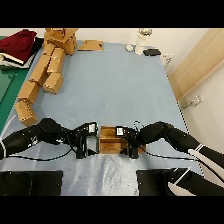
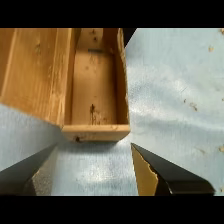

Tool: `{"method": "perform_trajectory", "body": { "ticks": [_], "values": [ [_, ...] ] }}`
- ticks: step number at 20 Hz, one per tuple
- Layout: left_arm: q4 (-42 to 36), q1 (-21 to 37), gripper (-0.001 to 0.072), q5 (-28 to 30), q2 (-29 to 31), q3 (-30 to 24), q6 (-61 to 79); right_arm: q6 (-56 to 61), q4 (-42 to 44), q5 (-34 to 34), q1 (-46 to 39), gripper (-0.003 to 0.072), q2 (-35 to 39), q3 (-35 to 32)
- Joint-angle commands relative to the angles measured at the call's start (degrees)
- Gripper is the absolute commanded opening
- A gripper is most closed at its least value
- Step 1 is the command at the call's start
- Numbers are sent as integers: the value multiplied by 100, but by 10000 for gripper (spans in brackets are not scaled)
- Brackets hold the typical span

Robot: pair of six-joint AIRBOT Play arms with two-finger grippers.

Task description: Fold the box.

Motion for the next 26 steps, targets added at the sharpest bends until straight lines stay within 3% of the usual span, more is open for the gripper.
{"method": "perform_trajectory", "body": {
  "ticks": [1, 10, 17, 26],
  "values": [
    [-586, -133, 690, 271, -2, -125, 540, 2, -2, 2, 2, 407, 2, -2],
    [-584, -308, 689, 356, -142, -122, 542, 2, 0, 2, 0, 406, 2, -2],
    [-638, -704, 688, 870, -361, -83, 544, 2, -4, 2, 0, 407, 4, -2],
    [-636, -741, 687, 863, -398, -50, 501, 2, -11, 2, 0, 407, 2, -2]
  ]
}}
